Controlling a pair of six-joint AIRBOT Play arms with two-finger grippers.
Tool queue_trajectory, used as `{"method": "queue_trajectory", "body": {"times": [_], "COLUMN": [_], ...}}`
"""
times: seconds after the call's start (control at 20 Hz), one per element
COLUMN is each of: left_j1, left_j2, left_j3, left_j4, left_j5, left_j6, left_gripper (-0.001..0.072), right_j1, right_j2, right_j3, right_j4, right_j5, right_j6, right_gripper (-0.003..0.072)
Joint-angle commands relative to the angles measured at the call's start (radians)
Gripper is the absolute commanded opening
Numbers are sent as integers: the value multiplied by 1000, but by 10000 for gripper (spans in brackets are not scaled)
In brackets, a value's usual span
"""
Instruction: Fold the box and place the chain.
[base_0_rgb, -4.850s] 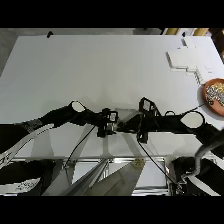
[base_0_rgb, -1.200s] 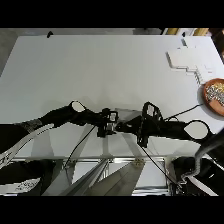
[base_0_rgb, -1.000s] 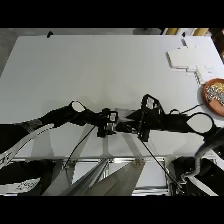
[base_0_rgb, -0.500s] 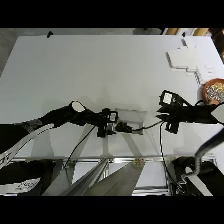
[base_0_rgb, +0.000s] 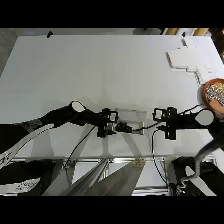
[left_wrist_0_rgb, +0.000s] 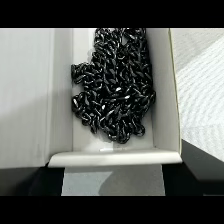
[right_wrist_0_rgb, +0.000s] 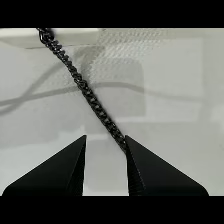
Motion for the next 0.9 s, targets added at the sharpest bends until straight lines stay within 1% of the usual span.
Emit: {"method": "queue_trajectory", "body": {"times": [0.0,0.25,0.35,0.4,0.45,0.5,0.55,0.65,0.75,0.85], "left_j1": [0,0,0,0,0,0,0,0,0,0], "left_j2": [1,1,1,1,1,1,1,1,1,1], "left_j3": [1,1,1,1,1,1,1,1,1,1], "left_j4": [0,0,0,0,0,0,0,0,0,0], "left_j5": [0,0,0,0,0,0,0,0,0,0], "left_j6": [0,0,0,0,0,0,0,0,0,0], "left_gripper": [402,402,402,402,402,402,402,402,402,402], "right_j1": [36,41,41,41,41,41,41,41,41,41], "right_j2": [-70,-135,-155,-158,-156,-148,-132,-67,37,150], "right_j3": [-16,-16,-16,-16,-16,-15,-15,-15,-15,-15], "right_j4": [-4,-4,-4,-6,-8,-16,-27,-33,-25,36], "right_j5": [-79,-142,-140,-134,-126,-106,-80,-38,13,64], "right_j6": [-34,-34,-34,-33,-33,-32,-32,-32,-20,-20], "right_gripper": [281,272,186,167,131,46,17,16,16,16]}}
